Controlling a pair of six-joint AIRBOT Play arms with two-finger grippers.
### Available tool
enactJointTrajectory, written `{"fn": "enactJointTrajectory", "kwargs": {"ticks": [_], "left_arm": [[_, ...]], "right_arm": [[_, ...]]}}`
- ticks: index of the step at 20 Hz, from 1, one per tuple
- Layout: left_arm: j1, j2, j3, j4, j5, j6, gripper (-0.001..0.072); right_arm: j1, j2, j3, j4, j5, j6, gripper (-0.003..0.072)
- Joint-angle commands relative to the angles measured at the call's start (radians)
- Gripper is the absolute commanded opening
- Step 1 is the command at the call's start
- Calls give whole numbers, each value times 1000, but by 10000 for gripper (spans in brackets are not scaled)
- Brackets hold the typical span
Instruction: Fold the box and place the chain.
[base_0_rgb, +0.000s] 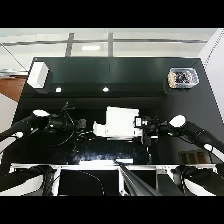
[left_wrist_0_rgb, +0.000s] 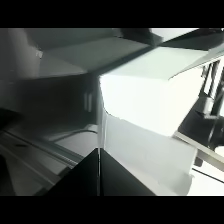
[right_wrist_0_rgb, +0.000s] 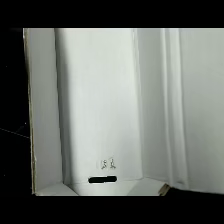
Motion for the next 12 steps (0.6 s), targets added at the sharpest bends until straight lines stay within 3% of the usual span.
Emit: {"fn": "enactJointTrajectory", "kwargs": {"ticks": [1,4,5,6,8,9,11,12], "left_arm": [[-27,7,1,-1,1,0,21],[-31,10,4,0,-1,-1,29],[-33,11,11,0,-4,-1,80],[-36,11,22,0,-11,0,190],[-41,11,57,18,-42,0,314],[-45,11,78,40,-63,-6,421],[-60,11,132,146,-74,-94,458],[-75,12,156,210,-74,-131,612]], "right_arm": [[1,-1,0,2,0,0,479],[1,-1,0,1,0,0,479],[1,-1,0,1,0,0,479],[1,-1,0,2,0,0,479],[1,-1,0,2,0,0,479],[1,-1,0,2,0,0,479],[1,-1,0,2,0,0,479],[1,-1,0,2,0,0,479]]}}
